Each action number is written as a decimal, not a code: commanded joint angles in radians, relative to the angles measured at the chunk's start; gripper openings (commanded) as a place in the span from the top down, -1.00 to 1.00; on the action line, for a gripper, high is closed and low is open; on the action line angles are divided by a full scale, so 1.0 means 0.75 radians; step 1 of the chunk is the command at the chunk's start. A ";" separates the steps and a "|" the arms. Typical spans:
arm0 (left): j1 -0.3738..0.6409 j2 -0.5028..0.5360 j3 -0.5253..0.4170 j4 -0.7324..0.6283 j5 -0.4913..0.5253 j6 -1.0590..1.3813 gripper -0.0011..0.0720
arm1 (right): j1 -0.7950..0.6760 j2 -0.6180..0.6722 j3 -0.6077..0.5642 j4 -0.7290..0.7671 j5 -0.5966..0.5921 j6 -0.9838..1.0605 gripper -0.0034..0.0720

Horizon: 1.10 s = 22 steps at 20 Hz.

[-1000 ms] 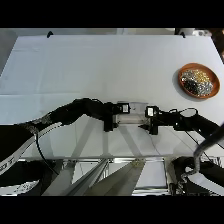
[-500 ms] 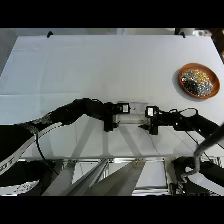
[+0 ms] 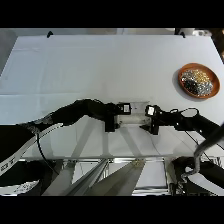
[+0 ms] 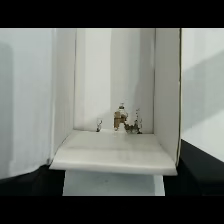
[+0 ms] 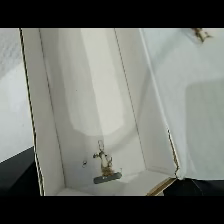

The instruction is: Fold the box and place the chain.

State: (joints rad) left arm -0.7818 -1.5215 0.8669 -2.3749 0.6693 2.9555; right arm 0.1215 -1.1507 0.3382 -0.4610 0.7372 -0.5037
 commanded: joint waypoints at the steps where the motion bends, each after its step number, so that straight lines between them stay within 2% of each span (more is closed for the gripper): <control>1: 0.002 0.002 0.001 0.016 0.010 0.004 0.77 | -0.001 0.093 0.001 -0.230 0.012 0.254 -0.95; 4: 0.002 0.002 0.001 0.016 0.010 0.004 0.77 | -0.001 0.226 0.001 -0.467 0.021 0.504 -0.95; 9: 0.002 0.002 0.001 0.017 0.010 0.004 0.77 | -0.001 0.421 0.001 -0.784 0.072 0.775 -0.95; 12: 0.002 0.002 0.001 0.016 0.010 0.004 0.77 | -0.001 0.565 0.001 -0.795 0.148 0.847 -0.91; 13: 0.002 0.002 0.001 0.017 0.009 0.004 0.77 | -0.001 0.625 0.001 -0.732 0.182 0.846 -0.77; 15: 0.002 0.002 0.001 0.017 0.010 0.004 0.77 | -0.001 0.736 0.001 -0.565 0.220 0.841 -0.23; 17: 0.002 0.002 0.001 0.017 0.010 0.004 0.77 | -0.001 0.812 0.001 -0.351 0.212 0.745 0.87; 20: 0.002 0.002 0.001 0.017 0.010 0.004 0.77 | -0.001 0.779 0.000 -0.058 0.121 0.603 0.88; 22: 0.002 0.002 0.001 0.017 0.010 0.004 0.77 | -0.001 0.694 0.000 -0.041 0.014 0.591 0.88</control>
